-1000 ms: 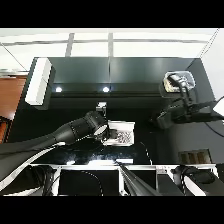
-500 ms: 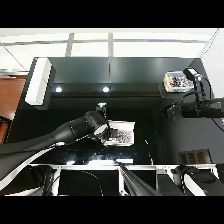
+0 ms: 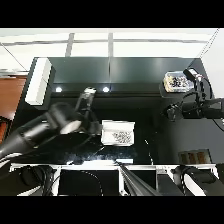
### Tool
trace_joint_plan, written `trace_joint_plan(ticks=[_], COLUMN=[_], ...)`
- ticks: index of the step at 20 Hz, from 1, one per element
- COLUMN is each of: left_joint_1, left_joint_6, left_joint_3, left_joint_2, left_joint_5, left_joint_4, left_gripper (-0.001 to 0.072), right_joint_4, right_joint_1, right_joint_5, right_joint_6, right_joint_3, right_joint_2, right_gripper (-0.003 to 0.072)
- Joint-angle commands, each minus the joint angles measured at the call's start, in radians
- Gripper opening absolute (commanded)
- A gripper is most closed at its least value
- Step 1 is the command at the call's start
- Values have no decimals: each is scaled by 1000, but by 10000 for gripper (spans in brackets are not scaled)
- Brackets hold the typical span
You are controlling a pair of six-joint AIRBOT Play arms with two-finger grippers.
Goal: Fold the box and place the chain.
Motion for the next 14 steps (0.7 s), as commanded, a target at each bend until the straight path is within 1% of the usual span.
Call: trace_joint_plan(ticks=[1,2,3,4,5,6,7,8,9,10,11,14], left_joint_1=[170,227,283,327,363,385,402,403,400,400,400,399], left_joint_6=[106,163,314,520,790,1025,1221,1351,1488,1615,1739,2028], left_joint_3=[-173,-243,-316,-375,-425,-458,-480,-486,-486,-486,-487,-487], left_joint_2=[159,182,196,199,198,197,195,191,187,186,186,185], left_joint_5=[95,200,331,428,490,508,499,481,459,445,448,474], left_joint_4=[15,-72,-244,-453,-686,-858,-971,-998,-981,-961,-940,-869], left_gripper=[465,465,465,465,465,465,465,465,474,571,714,707], right_joint_4=[4,8,11,16,23,28,39,42,42,42,42,43], right_joint_1=[-1,0,-1,-1,0,0,0,0,0,-1,0,0], right_joint_5=[3,8,10,12,16,19,28,34,39,42,42,42], right_joint_6=[39,46,53,64,70,71,71,71,71,71,71,71], right_joint_3=[0,0,0,0,0,0,0,0,0,0,0,0], right_joint_2=[0,0,0,0,0,0,0,0,0,0,0,0], right_gripper=[263,263,263,263,263,263,263,263,263,263,263,263])
